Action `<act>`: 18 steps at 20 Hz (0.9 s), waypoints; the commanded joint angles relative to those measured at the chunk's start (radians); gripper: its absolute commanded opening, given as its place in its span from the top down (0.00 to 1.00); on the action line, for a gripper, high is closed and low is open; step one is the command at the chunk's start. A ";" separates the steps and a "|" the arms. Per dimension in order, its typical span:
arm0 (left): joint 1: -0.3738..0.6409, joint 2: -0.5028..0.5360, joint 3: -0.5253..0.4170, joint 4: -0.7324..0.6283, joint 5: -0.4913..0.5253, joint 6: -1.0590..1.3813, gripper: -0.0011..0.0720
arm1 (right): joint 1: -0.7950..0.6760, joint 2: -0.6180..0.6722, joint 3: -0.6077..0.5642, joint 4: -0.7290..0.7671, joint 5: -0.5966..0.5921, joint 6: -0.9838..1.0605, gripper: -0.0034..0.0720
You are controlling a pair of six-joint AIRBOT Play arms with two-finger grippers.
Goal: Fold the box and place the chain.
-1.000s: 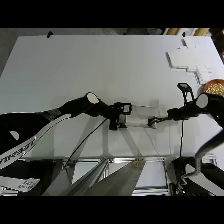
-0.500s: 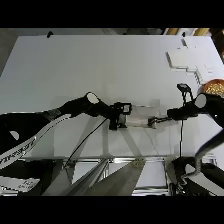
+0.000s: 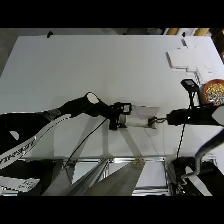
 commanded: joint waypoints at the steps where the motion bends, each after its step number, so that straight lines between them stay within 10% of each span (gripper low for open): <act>1: 0.000 0.000 0.000 0.000 0.000 0.000 0.70 | 0.152 0.069 0.001 0.246 -0.106 0.004 0.93; 8: 0.000 0.000 0.000 0.000 0.000 0.000 0.70 | 0.441 -0.054 0.001 0.286 -0.386 0.099 0.93; 15: 0.000 0.000 0.000 0.000 0.000 0.000 0.70 | 0.457 -0.172 0.001 0.158 -0.389 0.186 0.93; 18: 0.000 0.000 0.000 0.000 0.001 0.000 0.70 | 0.444 -0.157 0.009 0.119 -0.356 0.206 0.75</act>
